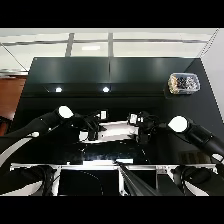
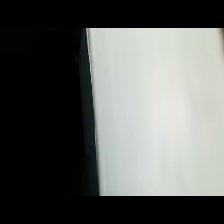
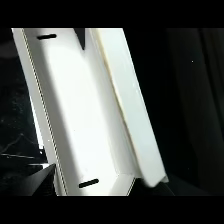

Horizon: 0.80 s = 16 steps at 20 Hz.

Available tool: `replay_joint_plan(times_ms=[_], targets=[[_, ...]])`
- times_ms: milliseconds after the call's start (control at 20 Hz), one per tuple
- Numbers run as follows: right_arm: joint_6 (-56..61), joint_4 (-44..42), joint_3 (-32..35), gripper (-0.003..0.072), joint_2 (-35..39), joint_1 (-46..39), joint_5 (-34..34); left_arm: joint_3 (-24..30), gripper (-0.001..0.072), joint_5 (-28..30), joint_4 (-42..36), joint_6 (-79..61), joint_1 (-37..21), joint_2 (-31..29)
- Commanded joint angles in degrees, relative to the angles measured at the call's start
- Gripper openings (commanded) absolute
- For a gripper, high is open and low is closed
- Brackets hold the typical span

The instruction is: Fold the box and place the chain.

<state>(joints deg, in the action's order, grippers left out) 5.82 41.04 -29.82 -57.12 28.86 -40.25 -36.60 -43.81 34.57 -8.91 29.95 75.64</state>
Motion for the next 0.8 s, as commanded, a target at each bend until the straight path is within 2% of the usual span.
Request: replay_joint_plan(times_ms=[0,250,450,750], targets=[[-1.4,-3.6,0.0,0.0670,-0.5,0.4,-2.7,-0.3,0.0025,1.3,0.9,-1.1,0.0,-1.0],[-5.7,-4.0,2.0,0.0670,-4.4,5.2,-2.8,-0.4,0.0026,1.2,0.8,-1.2,0.0,-0.9],[-6.7,-0.8,4.4,0.0669,-5.4,5.2,-0.1,-0.4,0.0026,1.2,0.8,-1.2,0.0,-0.9],[-6.7,-4.7,4.4,0.0669,-5.4,3.4,0.8,-0.4,0.0026,1.2,0.8,-1.1,0.0,-0.9]])
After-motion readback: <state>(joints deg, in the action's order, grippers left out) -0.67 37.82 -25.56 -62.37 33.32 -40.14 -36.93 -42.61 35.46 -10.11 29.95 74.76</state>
